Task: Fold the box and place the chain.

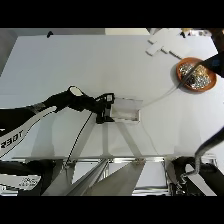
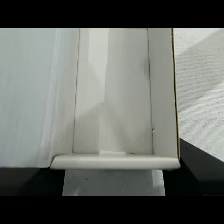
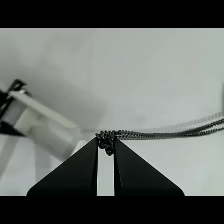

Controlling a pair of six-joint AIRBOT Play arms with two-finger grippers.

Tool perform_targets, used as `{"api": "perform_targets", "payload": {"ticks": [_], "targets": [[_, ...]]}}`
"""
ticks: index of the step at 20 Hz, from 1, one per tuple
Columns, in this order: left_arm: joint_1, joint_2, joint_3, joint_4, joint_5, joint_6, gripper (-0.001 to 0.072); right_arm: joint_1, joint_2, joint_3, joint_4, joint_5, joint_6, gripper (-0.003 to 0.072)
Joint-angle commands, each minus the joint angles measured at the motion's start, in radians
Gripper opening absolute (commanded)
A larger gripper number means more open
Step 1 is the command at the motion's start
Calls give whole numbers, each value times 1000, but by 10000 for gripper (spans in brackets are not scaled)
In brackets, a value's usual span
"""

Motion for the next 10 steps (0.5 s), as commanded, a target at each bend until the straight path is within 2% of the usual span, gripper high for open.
{"api": "perform_targets", "payload": {"ticks": [1,6,10], "targets": [[0,0,0,0,0,0,99,123,16,0,21,15,0,16],[0,0,0,0,0,0,99,199,16,-5,23,14,21,16],[0,0,0,0,0,0,99,286,16,-83,35,-11,24,16]]}}
